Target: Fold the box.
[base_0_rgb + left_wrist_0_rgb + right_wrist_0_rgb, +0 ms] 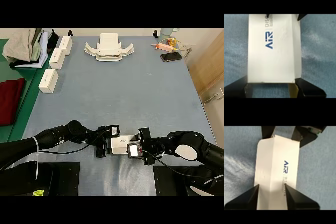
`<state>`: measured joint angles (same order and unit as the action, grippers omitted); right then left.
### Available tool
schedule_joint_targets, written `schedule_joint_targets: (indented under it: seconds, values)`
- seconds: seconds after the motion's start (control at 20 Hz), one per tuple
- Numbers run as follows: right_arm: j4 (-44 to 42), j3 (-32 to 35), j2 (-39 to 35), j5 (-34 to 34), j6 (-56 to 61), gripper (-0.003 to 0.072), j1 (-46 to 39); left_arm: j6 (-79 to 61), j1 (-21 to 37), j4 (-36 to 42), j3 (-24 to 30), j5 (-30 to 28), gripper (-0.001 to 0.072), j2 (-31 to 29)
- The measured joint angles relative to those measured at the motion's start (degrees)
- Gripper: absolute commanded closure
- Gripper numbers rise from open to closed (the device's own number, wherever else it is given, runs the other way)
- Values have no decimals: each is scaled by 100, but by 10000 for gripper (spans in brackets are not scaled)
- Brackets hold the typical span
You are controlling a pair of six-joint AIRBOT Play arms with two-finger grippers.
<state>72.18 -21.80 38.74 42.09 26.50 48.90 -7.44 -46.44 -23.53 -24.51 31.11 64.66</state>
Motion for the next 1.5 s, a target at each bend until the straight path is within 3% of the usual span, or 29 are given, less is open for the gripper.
schedule_joint_targets:
  seconds: [0.1,0.15,0.5,0.7,0.8,1.5]
  values:
    - [33,0,9,-33,4,301,0,0,0,0,0,0,279,0]
    - [55,0,15,-50,2,392,0,0,0,0,0,0,279,0]
    - [96,0,2,-85,4,392,0,-2,0,-2,0,-2,279,0]
    - [131,4,-157,-57,4,378,0,22,0,15,0,-24,278,0]
    - [136,4,-256,-55,4,239,0,15,0,7,0,-26,279,0]
    - [-55,2,-590,-160,2,240,-2,-7,0,-7,-2,4,278,0]
